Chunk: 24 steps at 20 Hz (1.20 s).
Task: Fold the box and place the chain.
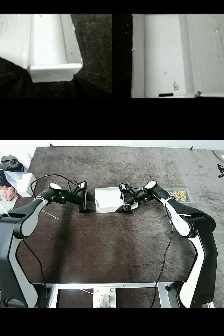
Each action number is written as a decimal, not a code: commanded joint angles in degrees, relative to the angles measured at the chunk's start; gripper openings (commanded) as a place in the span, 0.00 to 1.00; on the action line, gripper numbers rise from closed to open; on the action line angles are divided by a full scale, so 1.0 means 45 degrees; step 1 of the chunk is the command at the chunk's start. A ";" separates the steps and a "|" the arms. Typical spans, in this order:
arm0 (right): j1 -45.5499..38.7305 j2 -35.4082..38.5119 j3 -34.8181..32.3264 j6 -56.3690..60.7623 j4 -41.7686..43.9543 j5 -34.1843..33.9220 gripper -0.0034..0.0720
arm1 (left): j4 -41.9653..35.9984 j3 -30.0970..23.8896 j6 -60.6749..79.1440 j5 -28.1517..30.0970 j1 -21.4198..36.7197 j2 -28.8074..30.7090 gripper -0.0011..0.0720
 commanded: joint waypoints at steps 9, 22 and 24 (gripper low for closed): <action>0.0010 -0.0010 -0.0005 0.0019 0.0049 -0.0015 0.40 | 0.0282 0.0155 -0.0238 -0.0627 0.0000 -0.0015 0.96; 0.0015 -0.0010 -0.0005 0.0019 0.0049 -0.0010 0.40 | -0.0330 0.0180 -0.0078 0.0699 -0.0471 -0.0384 0.96; 0.0015 -0.0010 -0.0005 0.0019 0.0053 -0.0010 0.40 | -0.0325 0.0180 -0.0083 0.0967 -0.0476 -0.0384 0.96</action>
